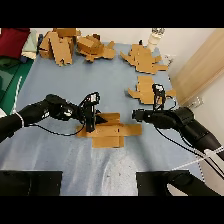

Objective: Fold the box.

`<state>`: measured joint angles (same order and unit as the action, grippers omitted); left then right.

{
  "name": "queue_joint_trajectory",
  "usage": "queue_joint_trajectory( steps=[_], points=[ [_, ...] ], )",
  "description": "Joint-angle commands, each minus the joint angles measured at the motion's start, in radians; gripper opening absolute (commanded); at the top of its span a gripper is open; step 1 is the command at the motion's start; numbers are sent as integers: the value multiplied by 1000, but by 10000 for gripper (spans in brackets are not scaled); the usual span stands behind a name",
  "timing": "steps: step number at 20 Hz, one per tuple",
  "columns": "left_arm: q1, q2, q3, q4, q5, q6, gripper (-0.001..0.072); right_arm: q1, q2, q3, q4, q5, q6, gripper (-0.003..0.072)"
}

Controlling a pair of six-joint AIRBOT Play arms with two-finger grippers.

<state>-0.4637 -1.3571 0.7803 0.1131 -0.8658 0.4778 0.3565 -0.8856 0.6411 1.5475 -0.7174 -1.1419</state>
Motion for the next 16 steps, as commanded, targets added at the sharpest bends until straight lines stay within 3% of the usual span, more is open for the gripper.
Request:
queue_joint_trajectory(
  steps=[1, 16],
  points=[
    [-4, -22, -13, -8, 14, 3, 14, 8, 0, 0, 5, 7, -2, 228],
    [-4, -40, -13, -5, 80, 0, 15, 39, 0, 0, 0, 7, -19, 227]
  ],
)
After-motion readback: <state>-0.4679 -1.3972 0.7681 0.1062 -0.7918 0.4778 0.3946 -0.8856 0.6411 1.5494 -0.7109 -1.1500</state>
